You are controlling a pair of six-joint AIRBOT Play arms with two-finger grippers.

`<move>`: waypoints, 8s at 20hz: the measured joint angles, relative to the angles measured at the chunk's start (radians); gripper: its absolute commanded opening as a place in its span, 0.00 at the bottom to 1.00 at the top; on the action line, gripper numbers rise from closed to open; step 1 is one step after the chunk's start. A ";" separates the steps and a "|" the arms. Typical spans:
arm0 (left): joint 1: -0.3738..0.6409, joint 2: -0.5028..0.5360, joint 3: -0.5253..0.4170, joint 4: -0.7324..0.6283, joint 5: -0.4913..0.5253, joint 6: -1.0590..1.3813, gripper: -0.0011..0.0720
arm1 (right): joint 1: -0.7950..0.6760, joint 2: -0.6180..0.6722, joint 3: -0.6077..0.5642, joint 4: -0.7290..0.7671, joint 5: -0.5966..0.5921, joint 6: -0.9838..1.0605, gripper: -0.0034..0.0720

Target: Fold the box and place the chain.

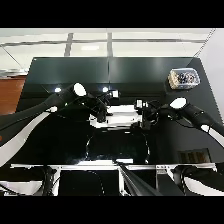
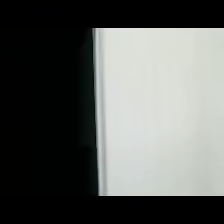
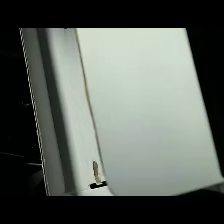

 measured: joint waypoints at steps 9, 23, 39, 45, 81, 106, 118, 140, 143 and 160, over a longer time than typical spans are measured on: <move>0.003 0.000 0.000 0.002 -0.060 0.008 0.04 | -0.006 -0.029 0.008 0.008 0.016 -0.008 0.94; 0.016 0.010 0.000 0.043 -0.091 0.081 0.04 | -0.004 0.002 0.008 -0.056 0.081 0.056 1.00; 0.013 0.008 0.000 0.054 -0.071 0.080 0.04 | 0.070 -0.024 -0.018 -0.077 -0.029 0.035 1.00; 0.013 0.008 0.000 0.054 -0.071 0.079 0.04 | 0.071 -0.029 -0.027 -0.070 -0.058 0.033 1.00; 0.014 0.005 0.001 0.054 -0.074 0.079 0.16 | 0.065 -0.053 -0.029 -0.051 -0.107 0.005 0.69; 0.008 0.281 -0.254 -0.247 -0.135 -0.417 0.04 | 0.066 -0.053 -0.029 -0.050 -0.114 0.005 0.57; 0.006 0.128 -0.153 -0.205 0.342 -0.472 0.04 | 0.066 -0.053 -0.029 -0.051 -0.114 0.005 0.46; 0.217 0.431 -0.353 -0.126 0.027 -0.140 0.98 | 0.066 -0.053 -0.029 -0.050 -0.114 0.005 0.46; 0.155 0.423 -0.404 -0.103 0.077 0.041 0.98 | 0.066 -0.053 -0.029 -0.050 -0.114 0.005 0.46; 0.033 0.274 -0.321 -0.063 0.129 0.146 0.25 | 0.066 -0.053 -0.029 -0.050 -0.114 0.006 0.46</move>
